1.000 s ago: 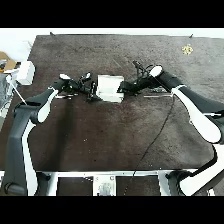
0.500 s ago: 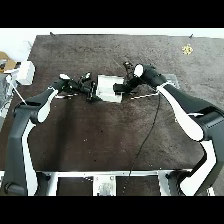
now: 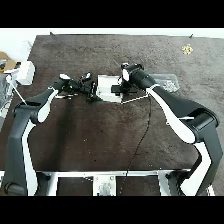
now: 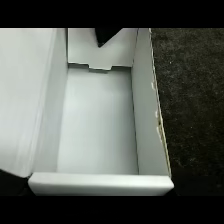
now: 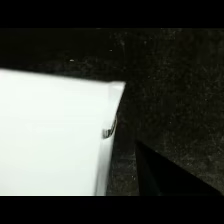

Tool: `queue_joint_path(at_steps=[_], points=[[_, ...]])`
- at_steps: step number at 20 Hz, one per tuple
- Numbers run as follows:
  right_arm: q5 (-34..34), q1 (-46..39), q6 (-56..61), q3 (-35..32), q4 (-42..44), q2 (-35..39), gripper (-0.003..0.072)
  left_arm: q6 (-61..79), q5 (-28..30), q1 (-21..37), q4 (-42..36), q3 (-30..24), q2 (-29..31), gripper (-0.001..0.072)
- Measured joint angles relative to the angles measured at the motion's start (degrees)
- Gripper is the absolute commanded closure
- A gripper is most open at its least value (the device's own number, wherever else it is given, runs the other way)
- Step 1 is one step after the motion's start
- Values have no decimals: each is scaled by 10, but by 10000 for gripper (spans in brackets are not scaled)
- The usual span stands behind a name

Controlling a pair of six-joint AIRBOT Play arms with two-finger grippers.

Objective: Fold the box and place the chain.

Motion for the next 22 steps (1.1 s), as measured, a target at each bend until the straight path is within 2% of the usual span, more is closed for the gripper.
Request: queue_joint_path(at_steps=[2,6,7,11,13,14,15,17,20,21,22], points=[[-4,5,15,1,-9,-9,364,0,0,0,0,0,0,483],[-26,13,42,1,-26,-15,375,0,0,0,0,0,0,484],[-29,14,46,1,-30,-16,427,0,0,0,0,0,0,484],[-33,15,62,1,-36,-17,432,0,0,0,0,0,0,484],[-33,15,70,1,-40,-17,532,0,0,0,0,0,0,484],[-31,15,73,1,-43,-17,551,0,0,0,0,0,0,483],[-29,15,76,1,-44,-17,661,0,0,0,0,0,0,483],[-26,15,82,2,-46,-17,684,0,0,0,0,0,0,484],[-26,15,83,2,-48,-17,682,0,0,0,0,0,0,484],[-26,15,84,2,-48,-17,568,0,0,0,0,0,0,484],[-26,15,84,2,-50,-17,357,0,0,0,0,0,0,484]])
